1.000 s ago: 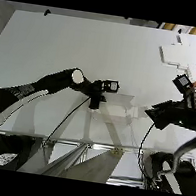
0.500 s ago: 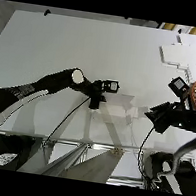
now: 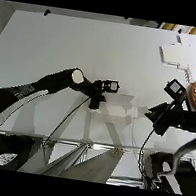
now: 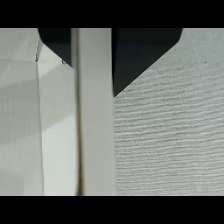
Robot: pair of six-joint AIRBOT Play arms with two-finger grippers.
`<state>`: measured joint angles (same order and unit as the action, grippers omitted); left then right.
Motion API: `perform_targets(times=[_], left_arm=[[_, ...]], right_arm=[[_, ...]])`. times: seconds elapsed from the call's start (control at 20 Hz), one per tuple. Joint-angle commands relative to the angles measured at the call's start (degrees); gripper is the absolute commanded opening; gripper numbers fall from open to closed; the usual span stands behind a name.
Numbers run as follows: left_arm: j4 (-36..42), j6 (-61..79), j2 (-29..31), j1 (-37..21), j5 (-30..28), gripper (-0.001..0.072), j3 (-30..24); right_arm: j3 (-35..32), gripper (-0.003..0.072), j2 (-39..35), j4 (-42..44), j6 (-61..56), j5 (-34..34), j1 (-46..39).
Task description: Fold the box and place the chain.
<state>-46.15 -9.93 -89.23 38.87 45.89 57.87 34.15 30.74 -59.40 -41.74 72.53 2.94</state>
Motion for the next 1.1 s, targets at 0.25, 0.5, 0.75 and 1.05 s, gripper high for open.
perform_targets(times=[0.25,0.5,0.75,1.05], left_arm=[[0.1,0.0,0.0,0.0,0.0,0.001,0.0],[0.1,0.0,0.0,0.0,0.0,0.001,0.0],[0.2,0.0,0.0,0.0,0.0,0.001,0.0],[0.2,0.0,0.0,0.0,0.0,0.001,0.0]], right_arm=[[-2.3,0.0018,8.5,0.6,24.9,-2.2,12.0],[-9.7,0.0493,6.2,-9.2,27.3,-18.2,20.9],[-16.2,0.054,6.7,-10.1,27.3,-31.3,28.6],[-19.1,0.0541,10.3,-10.8,27.3,-34.9,28.8]])
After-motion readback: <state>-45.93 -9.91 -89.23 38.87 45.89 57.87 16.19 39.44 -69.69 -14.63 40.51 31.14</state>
